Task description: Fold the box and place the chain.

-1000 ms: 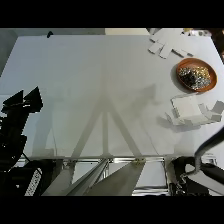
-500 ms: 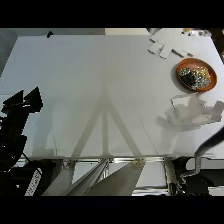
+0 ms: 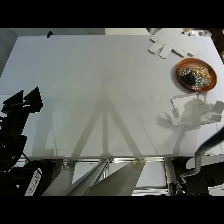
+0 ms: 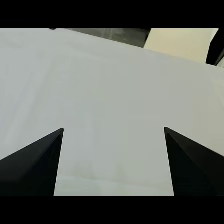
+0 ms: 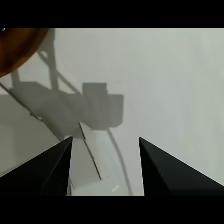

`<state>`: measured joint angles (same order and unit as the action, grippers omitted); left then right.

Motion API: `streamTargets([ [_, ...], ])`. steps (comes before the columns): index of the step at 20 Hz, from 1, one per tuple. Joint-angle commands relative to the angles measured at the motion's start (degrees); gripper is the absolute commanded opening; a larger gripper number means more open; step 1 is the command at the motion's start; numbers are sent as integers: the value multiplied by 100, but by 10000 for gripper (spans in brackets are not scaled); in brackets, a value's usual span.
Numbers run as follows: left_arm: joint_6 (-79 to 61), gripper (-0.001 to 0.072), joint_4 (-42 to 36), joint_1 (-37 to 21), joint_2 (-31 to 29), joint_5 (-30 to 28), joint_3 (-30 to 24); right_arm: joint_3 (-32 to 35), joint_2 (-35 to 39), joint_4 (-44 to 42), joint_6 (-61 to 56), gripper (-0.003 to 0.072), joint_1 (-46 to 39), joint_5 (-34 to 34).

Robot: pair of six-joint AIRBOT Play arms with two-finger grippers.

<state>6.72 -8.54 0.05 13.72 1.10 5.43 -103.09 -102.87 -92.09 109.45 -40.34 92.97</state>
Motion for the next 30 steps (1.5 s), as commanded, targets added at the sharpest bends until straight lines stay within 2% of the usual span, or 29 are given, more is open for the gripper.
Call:
streamTargets([
  [1,0,698,2,2,2,0,-2,-2,-350,284,164,440,525,197],
  [3,0,698,0,2,2,0,-2,2,-450,728,133,440,721,415],
  [6,0,698,0,2,2,0,-2,33,-470,962,76,430,723,645],
  [8,0,698,0,2,2,-2,-2,168,-470,1497,-118,430,723,782],
  [11,0,698,2,2,2,0,-2,435,-470,1370,-17,418,671,831],
  [12,0,698,0,2,2,0,-2,490,-470,1458,9,396,671,839],
  [13,0,698,0,2,2,0,-2,496,-470,1569,-11,334,671,820],
  [19,0,698,0,2,2,0,-2,501,-507,1556,-13,303,671,664],
  [23,0,698,0,2,2,0,-2,501,-669,1460,-35,257,671,684],
  [24,0,698,0,2,2,0,-2,501,-723,1351,-33,194,671,695],
  [26,0,698,0,2,2,0,-2,503,-815,1292,-37,147,671,822],
  [28,0,698,0,2,2,0,-2,501,-813,1274,-31,35,671,876],
  [30,0,698,0,2,2,0,-2,501,-793,887,52,13,717,986],
])
